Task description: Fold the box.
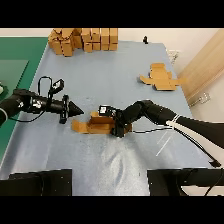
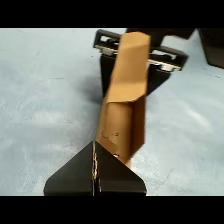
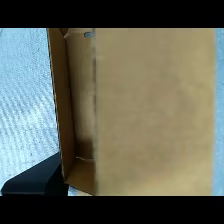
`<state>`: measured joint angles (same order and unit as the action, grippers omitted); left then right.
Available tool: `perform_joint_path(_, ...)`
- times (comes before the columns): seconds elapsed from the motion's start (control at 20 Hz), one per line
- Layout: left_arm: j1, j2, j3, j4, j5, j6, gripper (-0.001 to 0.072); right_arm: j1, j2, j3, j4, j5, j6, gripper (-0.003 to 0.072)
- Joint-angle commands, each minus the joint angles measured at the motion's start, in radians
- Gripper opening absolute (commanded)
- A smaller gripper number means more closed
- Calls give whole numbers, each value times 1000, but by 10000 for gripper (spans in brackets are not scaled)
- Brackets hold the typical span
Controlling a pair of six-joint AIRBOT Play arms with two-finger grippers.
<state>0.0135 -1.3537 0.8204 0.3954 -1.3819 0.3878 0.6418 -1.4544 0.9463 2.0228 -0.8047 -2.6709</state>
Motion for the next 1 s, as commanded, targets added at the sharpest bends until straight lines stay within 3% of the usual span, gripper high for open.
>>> perform_joint_path(0.0, -53, 104, -38, 54, -20, -35, 8, 0, -1, 0, 0, 3, 0, 82)
perform_joint_path(0.15, -212, 120, -42, 53, 76, -103, 8, 0, -1, 0, 0, 12, 0, 82)
perform_joint_path(0.25, -323, 119, -41, 45, 293, -132, 8, 0, -1, 0, 1, 11, 0, 82)
perform_joint_path(0.4, -453, 114, -35, -38, 730, -131, 8, 0, -1, 0, 1, 11, 0, 82)
perform_joint_path(0.45, -472, 104, -23, -25, 775, -131, 8, 0, -1, 0, 1, 11, 0, 82)
perform_joint_path(0.6, -494, 46, 20, 69, 732, -209, 8, 0, -1, 0, 1, 11, 0, 82)
perform_joint_path(0.85, -513, -35, 122, 459, 628, -539, 9, 0, -1, 0, 0, 11, 0, 82)
perform_joint_path(0.95, -512, -38, 144, 494, 631, -554, 10, 0, -1, 0, 0, 11, 0, 82)
